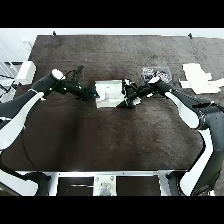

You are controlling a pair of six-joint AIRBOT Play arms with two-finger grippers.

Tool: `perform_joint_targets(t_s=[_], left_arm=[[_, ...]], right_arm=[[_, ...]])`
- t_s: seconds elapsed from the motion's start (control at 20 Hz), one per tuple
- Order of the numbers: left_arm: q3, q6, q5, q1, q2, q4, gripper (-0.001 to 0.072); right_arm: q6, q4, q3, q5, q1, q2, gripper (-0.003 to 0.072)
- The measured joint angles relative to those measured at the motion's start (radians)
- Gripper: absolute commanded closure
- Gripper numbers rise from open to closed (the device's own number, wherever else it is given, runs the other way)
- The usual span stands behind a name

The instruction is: Fold the box and place the chain.

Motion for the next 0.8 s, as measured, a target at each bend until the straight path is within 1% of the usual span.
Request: perform_joint_targets(t_s=[0.4, 0.65, 0.8], left_arm=[[0.055, -0.233, 0.027, -0.091, 0.000, 0.238, 0.0342], [0.064, -0.336, 0.031, -0.106, -0.001, 0.323, 0.0342], [0.065, -0.383, 0.053, -0.122, -0.002, 0.364, 0.0342]], right_arm=[[0.000, 0.000, 0.000, 0.000, 0.000, 0.000, 0.0098], [0.000, 0.001, 0.000, 0.000, 0.000, 0.000, 0.0098], [0.000, 0.001, 0.000, 0.000, 0.000, 0.000, 0.0098]])
